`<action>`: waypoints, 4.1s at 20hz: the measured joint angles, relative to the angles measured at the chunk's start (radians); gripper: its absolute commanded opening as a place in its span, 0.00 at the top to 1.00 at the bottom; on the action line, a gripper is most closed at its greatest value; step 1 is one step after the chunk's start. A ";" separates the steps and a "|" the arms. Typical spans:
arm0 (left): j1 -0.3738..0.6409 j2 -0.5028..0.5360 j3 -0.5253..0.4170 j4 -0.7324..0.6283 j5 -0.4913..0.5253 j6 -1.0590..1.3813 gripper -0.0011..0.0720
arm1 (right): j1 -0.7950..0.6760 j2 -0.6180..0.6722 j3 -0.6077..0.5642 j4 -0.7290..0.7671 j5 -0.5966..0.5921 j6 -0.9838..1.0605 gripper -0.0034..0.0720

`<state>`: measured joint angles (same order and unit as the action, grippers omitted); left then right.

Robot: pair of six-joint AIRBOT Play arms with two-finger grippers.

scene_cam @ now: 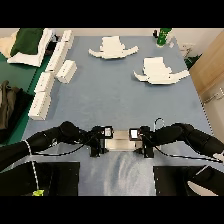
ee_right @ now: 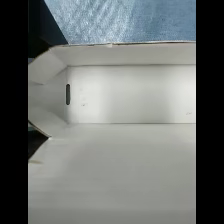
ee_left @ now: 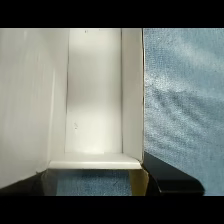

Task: Fold the box.

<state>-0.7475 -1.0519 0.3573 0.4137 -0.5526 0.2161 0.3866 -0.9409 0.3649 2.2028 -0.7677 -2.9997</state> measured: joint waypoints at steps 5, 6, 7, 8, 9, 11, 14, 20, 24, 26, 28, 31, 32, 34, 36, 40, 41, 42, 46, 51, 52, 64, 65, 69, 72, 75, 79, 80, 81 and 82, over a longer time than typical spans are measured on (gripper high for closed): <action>0.000 0.000 0.000 0.003 0.001 -0.003 0.35 | 0.000 0.000 0.000 0.000 0.000 -0.001 0.35; 0.000 0.000 0.000 0.003 0.001 -0.003 0.35 | 0.000 0.000 0.000 0.000 0.000 -0.001 0.35; 0.000 0.000 0.000 0.003 0.001 -0.003 0.35 | 0.000 0.000 0.000 0.000 0.000 -0.001 0.35; 0.000 0.000 0.000 0.004 0.002 -0.003 0.35 | 0.000 0.000 0.000 0.000 0.000 -0.001 0.35; 0.000 0.000 0.000 0.004 0.002 -0.003 0.35 | 0.000 0.000 0.000 0.000 0.000 -0.001 0.35; 0.000 0.000 0.000 0.004 0.002 -0.004 0.35 | 0.000 0.000 0.000 0.000 0.000 -0.001 0.35; 0.000 0.000 0.000 0.005 0.002 -0.004 0.35 | 0.000 0.000 0.000 0.000 0.000 -0.001 0.35; 0.000 0.000 0.000 0.005 0.002 -0.004 0.35 | 0.000 0.000 0.000 0.000 0.000 -0.001 0.35; 0.000 0.000 0.000 0.005 0.002 -0.004 0.35 | 0.000 0.000 0.000 0.001 0.005 -0.001 0.35; 0.000 0.000 0.000 0.005 0.002 -0.004 0.35 | 0.000 0.000 0.000 0.001 0.006 -0.001 0.35; 0.000 0.000 0.000 0.005 0.002 -0.004 0.35 | 0.000 0.000 0.000 0.001 0.008 -0.001 0.24; 0.000 0.000 0.000 0.005 0.002 -0.006 0.35 | 0.000 0.000 0.001 0.000 0.013 0.016 0.00; 0.000 0.000 0.000 0.005 0.002 -0.006 0.35 | 0.000 0.000 0.001 -0.002 0.013 0.034 0.00; 0.000 0.000 0.000 0.005 0.002 -0.006 0.35 | 0.000 0.000 0.001 -0.007 0.013 0.073 0.00; 0.000 0.000 0.000 0.005 0.002 -0.005 0.35 | 0.001 0.006 0.005 -0.028 0.006 0.122 0.00; 0.000 0.000 0.000 0.005 0.001 -0.004 0.35 | 0.001 0.055 0.031 -0.119 -0.042 0.266 0.00; 0.000 0.000 0.000 0.005 0.001 -0.003 0.35 | 0.001 0.072 0.040 -0.145 -0.068 0.301 0.00; 0.000 0.000 0.000 0.005 0.001 -0.003 0.35 | 0.001 0.093 0.051 -0.166 -0.094 0.333 0.00; 0.000 0.000 0.000 0.005 0.001 -0.003 0.35 | 0.001 0.183 0.092 -0.243 -0.257 0.485 0.01; 0.000 0.000 0.000 0.005 0.000 -0.004 0.35 | 0.002 0.272 0.127 -0.173 -0.374 1.001 0.43; 0.000 0.000 0.000 0.005 0.000 -0.003 0.35 | 0.005 0.274 0.130 -0.116 -0.375 1.073 0.43; 0.000 0.000 0.000 0.005 0.000 -0.004 0.35 | 0.085 0.022 0.261 0.086 0.101 1.320 0.80; 0.000 0.000 0.000 0.005 0.000 -0.004 0.35 | 0.086 -0.016 0.274 0.081 0.114 1.321 0.80; 0.000 0.000 0.000 0.005 0.000 -0.003 0.35 | 0.087 -0.147 0.296 0.070 0.134 1.324 0.80; 0.000 0.000 0.000 0.005 0.000 -0.004 0.35 | 0.088 -0.209 0.301 0.068 0.133 1.326 0.80; 0.000 0.000 0.000 0.005 0.000 -0.005 0.35 | 0.088 -0.241 0.303 0.064 0.133 1.326 0.80; 0.000 0.000 0.000 0.005 0.000 -0.005 0.35 | 0.088 -0.258 0.302 0.055 0.132 1.326 0.80; 0.000 0.000 0.000 0.005 0.000 -0.005 0.35 | 0.088 -0.260 0.302 0.055 0.132 1.326 0.80; 0.000 0.000 0.000 0.005 0.000 -0.004 0.35 | 0.088 -0.262 0.302 0.052 0.132 1.326 0.80; 0.000 0.000 0.000 0.004 0.000 -0.004 0.35 | 0.088 -0.262 0.302 0.051 0.132 1.326 0.80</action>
<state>-0.7475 -1.0519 0.3573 0.4179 -0.5522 0.2119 0.4747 -1.2034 0.6670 2.2536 -0.6361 -1.6741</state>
